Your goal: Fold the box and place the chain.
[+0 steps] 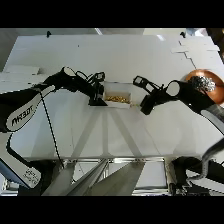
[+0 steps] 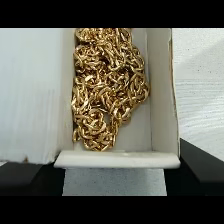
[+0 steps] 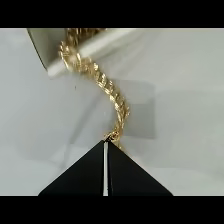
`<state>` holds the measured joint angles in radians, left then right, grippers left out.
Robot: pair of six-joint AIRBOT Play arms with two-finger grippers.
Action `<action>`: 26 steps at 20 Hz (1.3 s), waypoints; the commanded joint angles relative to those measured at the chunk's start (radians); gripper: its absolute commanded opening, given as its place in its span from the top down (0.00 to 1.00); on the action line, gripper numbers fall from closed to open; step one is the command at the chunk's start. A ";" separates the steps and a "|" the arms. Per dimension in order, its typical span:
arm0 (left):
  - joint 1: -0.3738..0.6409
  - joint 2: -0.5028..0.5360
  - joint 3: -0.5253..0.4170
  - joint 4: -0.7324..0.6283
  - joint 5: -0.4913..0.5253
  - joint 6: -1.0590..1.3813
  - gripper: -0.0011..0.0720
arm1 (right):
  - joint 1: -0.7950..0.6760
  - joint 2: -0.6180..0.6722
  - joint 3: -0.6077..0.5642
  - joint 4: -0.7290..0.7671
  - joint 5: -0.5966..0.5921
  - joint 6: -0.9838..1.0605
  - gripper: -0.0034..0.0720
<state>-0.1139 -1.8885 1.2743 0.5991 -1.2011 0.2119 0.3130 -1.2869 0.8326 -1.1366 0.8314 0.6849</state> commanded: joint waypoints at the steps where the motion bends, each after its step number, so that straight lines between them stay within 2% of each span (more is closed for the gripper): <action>1: 0.000 0.000 0.000 0.000 0.000 0.000 0.55 | 0.000 0.099 0.001 0.117 -0.124 -0.002 0.94; 6: 0.000 0.000 0.000 0.000 0.000 0.000 0.55 | 0.046 0.135 0.029 0.289 -0.134 -0.118 0.95; 10: 0.000 0.000 0.000 0.000 0.000 0.000 0.55 | 0.131 0.127 0.042 0.296 -0.270 -0.117 0.95; 14: 0.000 0.000 0.000 0.000 0.000 0.000 0.55 | 0.178 0.094 0.056 0.304 -0.238 -0.117 0.95; 20: 0.000 0.000 0.000 0.000 0.000 0.000 0.55 | 0.184 0.027 0.056 0.301 -0.250 -0.118 0.93; 21: 0.000 0.000 0.000 0.000 0.000 0.000 0.55 | 0.184 0.026 0.057 0.299 -0.256 -0.118 0.80; 22: 0.000 0.000 0.000 0.000 0.000 0.000 0.55 | 0.184 0.029 0.059 0.299 -0.261 -0.117 0.62; 23: 0.000 0.000 0.000 0.000 0.000 0.000 0.55 | 0.183 0.037 0.062 0.299 -0.261 -0.117 0.53; 26: 0.000 0.000 0.000 0.000 0.000 0.000 0.55 | 0.182 0.050 0.118 0.298 -0.163 -0.106 0.53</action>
<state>-0.1139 -1.8885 1.2743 0.5991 -1.2011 0.2119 0.4950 -1.2415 0.9134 -0.8379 0.5991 0.5686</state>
